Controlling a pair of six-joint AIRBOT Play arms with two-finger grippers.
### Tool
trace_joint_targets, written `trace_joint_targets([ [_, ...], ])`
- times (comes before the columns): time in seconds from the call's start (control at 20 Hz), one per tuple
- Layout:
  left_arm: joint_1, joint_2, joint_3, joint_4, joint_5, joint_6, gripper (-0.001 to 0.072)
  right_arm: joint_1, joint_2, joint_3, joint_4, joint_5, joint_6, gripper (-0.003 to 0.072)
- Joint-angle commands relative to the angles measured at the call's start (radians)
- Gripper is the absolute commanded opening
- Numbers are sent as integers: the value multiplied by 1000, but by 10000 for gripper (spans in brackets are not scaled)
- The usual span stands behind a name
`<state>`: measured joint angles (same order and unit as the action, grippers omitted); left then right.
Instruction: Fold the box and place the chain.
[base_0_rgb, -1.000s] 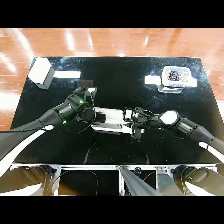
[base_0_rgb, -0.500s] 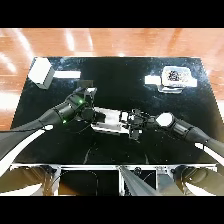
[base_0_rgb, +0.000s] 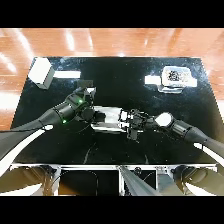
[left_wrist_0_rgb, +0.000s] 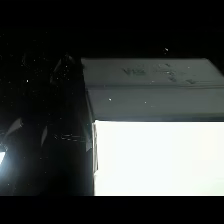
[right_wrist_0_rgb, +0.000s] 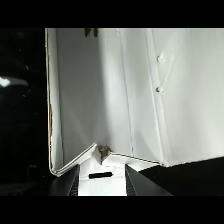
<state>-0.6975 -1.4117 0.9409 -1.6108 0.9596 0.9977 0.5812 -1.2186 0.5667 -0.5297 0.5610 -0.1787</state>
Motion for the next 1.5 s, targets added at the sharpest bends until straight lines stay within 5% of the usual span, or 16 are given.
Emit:
trace_joint_targets([
  [0.0,-2,0,0,-4,0,2,20,1,-6,1,27,-5,2,371],
  [0.05,-2,0,0,-3,0,2,20,1,-9,1,35,-5,1,370],
  [0.15,-2,0,0,-3,0,2,20,1,-11,1,41,-5,-12,190],
  [0.6,-2,0,0,-3,0,2,20,1,-26,1,69,-5,-21,190],
  [0.7,-2,0,0,-3,0,2,20,1,-27,1,69,-5,-21,65],
  [1.45,-2,0,0,-3,0,2,20,11,-63,3,207,-6,-100,64],
])
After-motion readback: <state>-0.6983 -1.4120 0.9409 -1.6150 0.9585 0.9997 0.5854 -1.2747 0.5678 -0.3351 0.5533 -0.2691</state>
